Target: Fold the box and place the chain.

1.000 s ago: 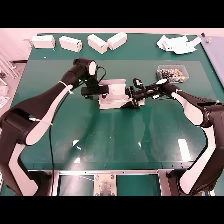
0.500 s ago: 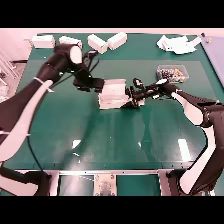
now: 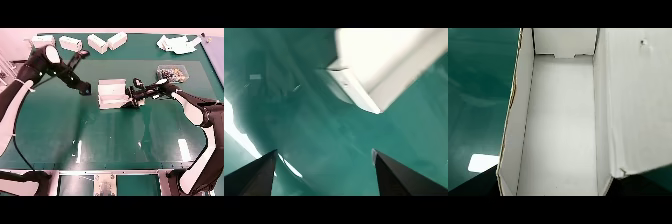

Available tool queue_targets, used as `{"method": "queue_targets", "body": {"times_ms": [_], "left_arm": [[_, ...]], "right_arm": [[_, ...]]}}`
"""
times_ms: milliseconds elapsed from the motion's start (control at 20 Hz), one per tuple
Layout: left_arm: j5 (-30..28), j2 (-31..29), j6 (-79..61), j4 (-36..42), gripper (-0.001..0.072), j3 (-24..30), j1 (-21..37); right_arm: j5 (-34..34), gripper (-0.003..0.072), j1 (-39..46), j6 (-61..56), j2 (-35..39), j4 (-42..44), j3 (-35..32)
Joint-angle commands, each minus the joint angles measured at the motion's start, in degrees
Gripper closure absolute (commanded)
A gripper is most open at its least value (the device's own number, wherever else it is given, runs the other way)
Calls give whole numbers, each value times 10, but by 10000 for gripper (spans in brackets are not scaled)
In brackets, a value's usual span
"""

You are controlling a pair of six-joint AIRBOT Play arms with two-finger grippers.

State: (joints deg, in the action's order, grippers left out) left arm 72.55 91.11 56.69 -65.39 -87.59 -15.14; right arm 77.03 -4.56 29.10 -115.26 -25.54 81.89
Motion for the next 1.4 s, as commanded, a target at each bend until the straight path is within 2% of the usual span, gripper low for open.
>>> {"method": "queue_targets", "body": {"times_ms": [0,100,200,250,300,400,450,700,1100,1350], "left_arm": [[-87,-1,-316,52,-11,96,7],[-129,-1,-337,96,-11,123,7],[-125,-1,-549,203,-11,163,22],[-110,3,-644,297,-11,186,41],[-105,14,-684,363,-11,195,62],[-74,46,-720,454,-11,194,109],[-54,60,-744,470,-11,194,124],[-36,90,-785,445,-11,182,127],[-70,116,-812,383,-11,139,106],[-26,155,-827,411,-11,110,104]], "right_arm": [[0,108,0,0,0,0,0],[0,108,0,0,0,0,0],[0,108,0,0,0,0,0],[0,108,0,0,0,0,0],[0,108,0,0,0,0,0],[0,108,0,0,0,0,0],[0,108,0,0,0,0,0],[0,108,0,0,0,0,0],[0,107,0,0,0,0,0],[0,108,0,0,0,0,0]]}}
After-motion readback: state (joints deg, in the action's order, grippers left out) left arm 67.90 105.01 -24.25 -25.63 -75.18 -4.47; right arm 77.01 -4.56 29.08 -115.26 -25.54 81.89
